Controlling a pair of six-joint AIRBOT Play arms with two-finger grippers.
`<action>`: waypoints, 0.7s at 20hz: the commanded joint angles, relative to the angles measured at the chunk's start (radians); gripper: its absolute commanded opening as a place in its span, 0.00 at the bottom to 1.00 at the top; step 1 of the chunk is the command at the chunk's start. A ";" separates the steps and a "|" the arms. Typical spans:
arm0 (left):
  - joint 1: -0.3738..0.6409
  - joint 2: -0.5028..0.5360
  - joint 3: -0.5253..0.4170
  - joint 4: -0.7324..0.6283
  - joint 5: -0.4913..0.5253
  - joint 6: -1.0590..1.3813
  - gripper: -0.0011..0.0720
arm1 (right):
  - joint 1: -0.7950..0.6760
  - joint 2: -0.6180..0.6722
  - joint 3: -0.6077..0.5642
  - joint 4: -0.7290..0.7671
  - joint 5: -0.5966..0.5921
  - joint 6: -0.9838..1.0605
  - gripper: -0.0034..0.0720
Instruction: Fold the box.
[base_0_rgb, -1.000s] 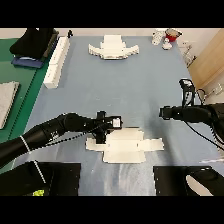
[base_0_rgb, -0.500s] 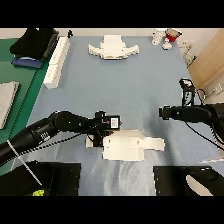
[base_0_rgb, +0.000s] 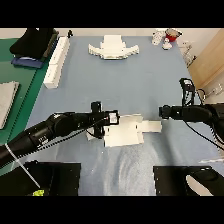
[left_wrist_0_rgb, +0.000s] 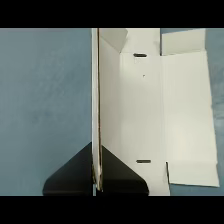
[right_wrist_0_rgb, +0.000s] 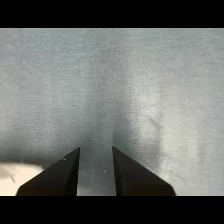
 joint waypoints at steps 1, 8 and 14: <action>0.021 -0.019 -0.003 0.070 0.103 -0.006 0.02 | 0.001 0.000 0.000 0.028 0.023 0.000 0.46; -0.141 -0.003 -0.146 0.069 0.343 -0.010 0.02 | 0.001 0.000 0.000 0.035 0.031 0.000 0.47; -0.147 -0.019 -0.194 0.069 0.293 -0.094 0.03 | 0.001 0.000 0.000 0.043 0.031 0.000 0.47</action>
